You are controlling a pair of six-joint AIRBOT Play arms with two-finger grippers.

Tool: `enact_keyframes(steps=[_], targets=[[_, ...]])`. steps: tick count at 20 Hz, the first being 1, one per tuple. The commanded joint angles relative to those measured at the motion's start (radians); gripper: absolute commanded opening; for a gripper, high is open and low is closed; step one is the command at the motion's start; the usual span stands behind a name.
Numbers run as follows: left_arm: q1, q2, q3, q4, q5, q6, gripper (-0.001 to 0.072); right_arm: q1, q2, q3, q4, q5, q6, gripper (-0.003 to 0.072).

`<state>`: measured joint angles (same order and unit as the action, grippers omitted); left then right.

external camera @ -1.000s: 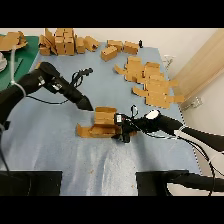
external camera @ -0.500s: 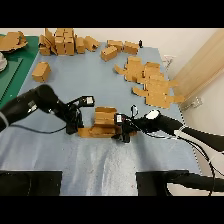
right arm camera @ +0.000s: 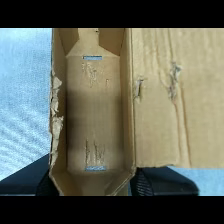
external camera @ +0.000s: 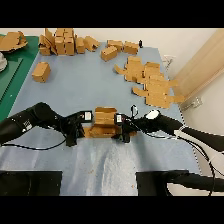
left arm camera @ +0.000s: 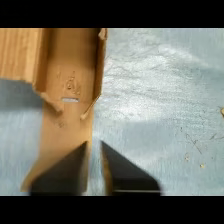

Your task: Fold the box.

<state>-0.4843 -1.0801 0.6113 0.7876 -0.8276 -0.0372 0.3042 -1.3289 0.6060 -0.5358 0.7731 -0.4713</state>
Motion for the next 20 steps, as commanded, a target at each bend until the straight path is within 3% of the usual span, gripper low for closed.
enact_keyframes(steps=[1, 2, 3, 8, 20], targets=[[-0.072, -0.02, -0.011, -0.01, 0.074, 0.052, 0.0451, -0.001, 0.0, 0.0, 0.0, 0.0, 0.0, 0.0441], [-0.084, -0.02, -0.01, -0.01, 0.094, 0.051, 0.0328, -0.001, 0.0, 0.0, 0.0, 0.0, 0.0, 0.0441], [-0.087, -0.02, -0.01, -0.01, 0.113, 0.051, 0.0304, -0.001, 0.0, 0.0, 0.0, 0.0, 0.0, 0.0441], [-0.088, -0.02, -0.01, -0.002, 0.198, 0.044, 0.0303, -0.001, 0.0, 0.0, 0.0, 0.0, 0.0, 0.0441], [-0.09, -0.063, 0.011, -0.029, 0.244, 0.046, 0.03, -0.001, 0.0, 0.0, 0.0, 0.0, 0.0, 0.0441]])
